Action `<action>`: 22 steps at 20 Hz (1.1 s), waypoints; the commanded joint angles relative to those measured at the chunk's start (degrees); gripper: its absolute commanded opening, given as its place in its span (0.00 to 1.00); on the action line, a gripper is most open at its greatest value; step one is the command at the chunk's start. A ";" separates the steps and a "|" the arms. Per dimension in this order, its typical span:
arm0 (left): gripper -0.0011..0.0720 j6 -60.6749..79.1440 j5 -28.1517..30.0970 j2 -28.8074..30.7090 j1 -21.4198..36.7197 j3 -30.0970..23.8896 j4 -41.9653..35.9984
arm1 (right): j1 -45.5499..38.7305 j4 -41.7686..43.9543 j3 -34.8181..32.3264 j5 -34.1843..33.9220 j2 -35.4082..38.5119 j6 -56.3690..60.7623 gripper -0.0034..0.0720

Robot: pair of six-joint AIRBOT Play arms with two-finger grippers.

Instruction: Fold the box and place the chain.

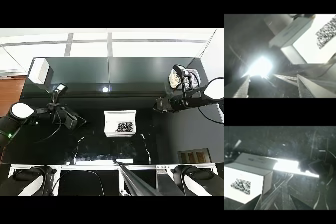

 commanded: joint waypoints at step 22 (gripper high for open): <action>0.99 43.47 8.94 -17.46 -18.34 1.36 -12.87 | -0.02 0.00 -0.04 -2.91 0.02 0.02 0.57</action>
